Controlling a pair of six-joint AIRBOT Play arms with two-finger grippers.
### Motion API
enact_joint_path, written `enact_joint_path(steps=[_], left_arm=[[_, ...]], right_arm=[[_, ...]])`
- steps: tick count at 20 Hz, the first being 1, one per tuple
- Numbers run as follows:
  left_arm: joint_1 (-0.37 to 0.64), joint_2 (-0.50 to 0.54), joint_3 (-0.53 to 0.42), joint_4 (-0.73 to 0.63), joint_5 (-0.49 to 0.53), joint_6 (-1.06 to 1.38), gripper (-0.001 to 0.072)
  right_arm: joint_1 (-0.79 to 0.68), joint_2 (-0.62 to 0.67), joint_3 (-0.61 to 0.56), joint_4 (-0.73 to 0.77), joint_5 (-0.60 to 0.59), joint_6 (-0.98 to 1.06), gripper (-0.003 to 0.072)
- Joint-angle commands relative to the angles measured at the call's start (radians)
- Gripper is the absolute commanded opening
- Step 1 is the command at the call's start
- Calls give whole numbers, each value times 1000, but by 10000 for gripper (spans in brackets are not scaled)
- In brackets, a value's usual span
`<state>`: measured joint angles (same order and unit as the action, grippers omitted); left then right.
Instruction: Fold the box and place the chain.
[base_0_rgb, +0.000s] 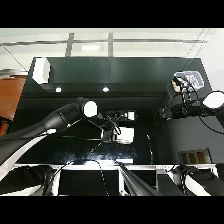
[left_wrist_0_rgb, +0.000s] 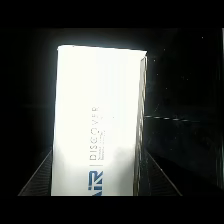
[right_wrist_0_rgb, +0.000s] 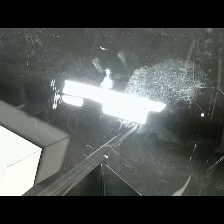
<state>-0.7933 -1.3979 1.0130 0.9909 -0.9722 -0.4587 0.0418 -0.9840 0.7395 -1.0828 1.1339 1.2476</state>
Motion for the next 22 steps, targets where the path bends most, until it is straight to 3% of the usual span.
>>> enact_joint_path(steps=[1,22], left_arm=[[-1,-2,0,0,2,1,720],[-29,-14,0,53,30,-22,720]], right_arm=[[0,1,0,0,-13,0,21],[0,1,0,0,-20,-7,21]])
